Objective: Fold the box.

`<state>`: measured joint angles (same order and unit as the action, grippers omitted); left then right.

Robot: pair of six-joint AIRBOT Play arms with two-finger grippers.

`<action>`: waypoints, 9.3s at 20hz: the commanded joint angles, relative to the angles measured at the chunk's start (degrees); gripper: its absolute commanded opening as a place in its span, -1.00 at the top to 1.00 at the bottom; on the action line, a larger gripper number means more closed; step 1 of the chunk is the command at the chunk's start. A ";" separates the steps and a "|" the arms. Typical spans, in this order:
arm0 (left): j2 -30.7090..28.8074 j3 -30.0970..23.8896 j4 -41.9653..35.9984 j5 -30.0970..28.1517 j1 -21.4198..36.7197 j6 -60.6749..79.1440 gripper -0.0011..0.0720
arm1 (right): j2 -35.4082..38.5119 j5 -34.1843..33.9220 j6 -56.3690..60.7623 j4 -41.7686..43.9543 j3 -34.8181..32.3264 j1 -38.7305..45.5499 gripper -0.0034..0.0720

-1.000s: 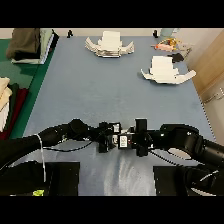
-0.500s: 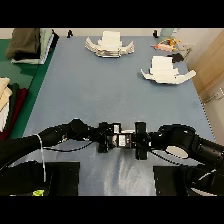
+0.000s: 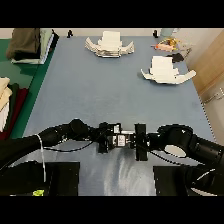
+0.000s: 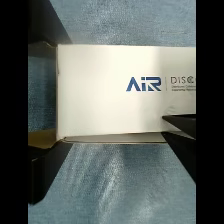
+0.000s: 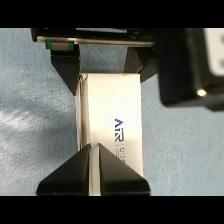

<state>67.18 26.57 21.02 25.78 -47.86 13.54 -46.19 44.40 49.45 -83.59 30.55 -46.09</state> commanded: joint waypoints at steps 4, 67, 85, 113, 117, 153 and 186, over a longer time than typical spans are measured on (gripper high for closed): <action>-0.02 0.04 -0.02 -0.13 0.00 -0.09 -0.20 | 2.73 -0.96 1.31 -0.85 0.96 0.09 0.63; -0.02 0.04 -0.02 -0.13 0.00 -0.09 -0.20 | 10.75 -26.08 12.00 37.20 -23.02 8.11 0.87; -0.02 0.04 -0.02 -0.15 0.00 -0.09 -0.20 | 14.71 -24.41 12.22 37.55 -18.73 8.11 0.87; -0.04 0.04 -0.02 -0.13 0.00 -0.07 -0.20 | 16.83 -25.83 12.17 34.58 -16.52 8.33 0.86; -0.02 0.04 -0.02 -0.13 0.00 -0.09 -0.20 | 16.76 -25.62 13.20 26.05 -13.11 9.11 0.63; 23.21 42.38 27.08 2.75 60.26 -48.17 -0.20 | -11.82 6.40 63.17 -7.89 13.90 23.15 0.75; 30.84 60.50 39.01 27.56 64.89 -58.75 -0.96 | -11.82 6.38 63.17 -7.89 13.90 23.15 0.75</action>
<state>101.69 87.02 55.88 44.82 15.40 -42.06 -57.98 50.78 112.60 -91.48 44.40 -22.96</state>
